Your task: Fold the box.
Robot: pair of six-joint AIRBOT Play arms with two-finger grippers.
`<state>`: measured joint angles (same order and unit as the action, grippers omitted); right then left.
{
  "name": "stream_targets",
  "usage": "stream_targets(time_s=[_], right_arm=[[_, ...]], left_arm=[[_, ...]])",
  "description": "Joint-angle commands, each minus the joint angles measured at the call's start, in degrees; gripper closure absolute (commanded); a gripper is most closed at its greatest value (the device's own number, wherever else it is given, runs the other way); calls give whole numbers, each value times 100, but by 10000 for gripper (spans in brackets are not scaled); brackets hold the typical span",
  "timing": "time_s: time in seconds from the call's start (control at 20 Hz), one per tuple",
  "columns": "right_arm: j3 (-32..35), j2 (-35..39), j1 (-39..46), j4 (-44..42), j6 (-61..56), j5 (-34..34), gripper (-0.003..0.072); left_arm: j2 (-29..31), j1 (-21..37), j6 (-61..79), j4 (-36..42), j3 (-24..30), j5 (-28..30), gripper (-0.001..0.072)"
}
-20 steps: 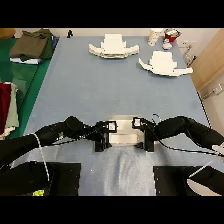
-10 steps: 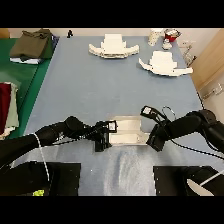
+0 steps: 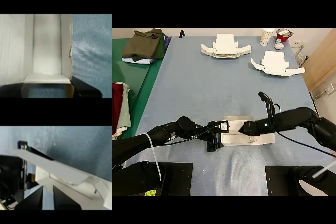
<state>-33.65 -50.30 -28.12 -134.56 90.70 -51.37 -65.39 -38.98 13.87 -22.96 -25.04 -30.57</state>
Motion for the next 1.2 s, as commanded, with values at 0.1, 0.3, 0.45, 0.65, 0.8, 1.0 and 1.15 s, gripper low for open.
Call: stream_targets(time_s=[0.1, 0.3, 0.45, 0.65, 0.8, 1.0, 1.15], right_arm=[[-608, -942, 452, 516, -219, 494, 521], [-608, -1626, 549, 664, -83, 363, 530], [-608, -1919, 551, 688, 214, 256, 530], [-608, -1956, 551, 796, 332, 153, 530], [-610, -1954, 551, 885, 341, 90, 530], [-688, -1797, 564, 975, 647, 79, 530], [-922, -1368, 564, 1340, 1003, -192, 529]], left_arm=[[-2, 4, 2, -2, -4, 0, 192], [-2, 4, 2, -2, -4, 0, 193], [0, 4, 2, -2, -4, 0, 192], [0, 4, 4, -2, -4, 0, 192], [0, 4, 2, -2, -4, 0, 192], [0, 4, 2, -2, -4, 0, 192], [-2, 4, 2, -2, -4, 0, 192]])
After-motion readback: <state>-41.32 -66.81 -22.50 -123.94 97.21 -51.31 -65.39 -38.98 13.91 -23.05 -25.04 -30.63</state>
